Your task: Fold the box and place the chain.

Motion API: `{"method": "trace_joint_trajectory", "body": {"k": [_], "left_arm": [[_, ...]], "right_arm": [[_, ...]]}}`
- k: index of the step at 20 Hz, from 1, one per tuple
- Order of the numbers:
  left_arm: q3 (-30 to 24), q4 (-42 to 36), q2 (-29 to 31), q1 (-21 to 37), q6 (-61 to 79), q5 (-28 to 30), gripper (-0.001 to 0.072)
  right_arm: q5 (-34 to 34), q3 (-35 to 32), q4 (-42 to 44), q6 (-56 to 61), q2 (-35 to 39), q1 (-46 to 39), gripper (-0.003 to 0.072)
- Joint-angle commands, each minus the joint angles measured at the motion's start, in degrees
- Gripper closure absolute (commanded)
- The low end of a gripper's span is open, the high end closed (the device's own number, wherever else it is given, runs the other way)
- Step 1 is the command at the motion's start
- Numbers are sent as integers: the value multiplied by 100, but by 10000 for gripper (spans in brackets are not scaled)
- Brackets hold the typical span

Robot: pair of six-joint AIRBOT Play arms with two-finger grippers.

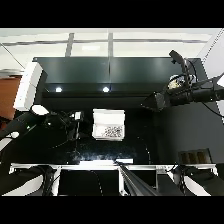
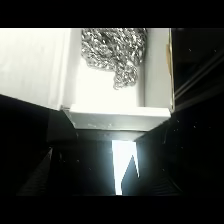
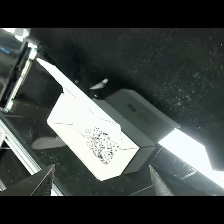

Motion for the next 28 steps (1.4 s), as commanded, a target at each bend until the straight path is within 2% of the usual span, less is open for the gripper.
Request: {"method": "trace_joint_trajectory", "body": {"k": [1,5,8,17,23,28], "left_arm": [[0,-4,0,-122,-284,-87,-9],[0,-68,-2,-498,-667,-92,-8],[0,-55,-2,-708,-927,155,-8],[0,0,-2,-675,-918,297,-6],[0,-352,-2,-691,-765,317,-5],[0,-343,-4,-745,-745,306,-2]], "right_arm": [[-2,0,-2,2,4,0,2],[-2,0,-7,0,4,0,2],[-2,0,-42,0,4,0,3],[-2,0,-42,0,2,0,3],[-7,0,-42,0,4,0,3],[-109,0,-46,0,2,0,3]]}}
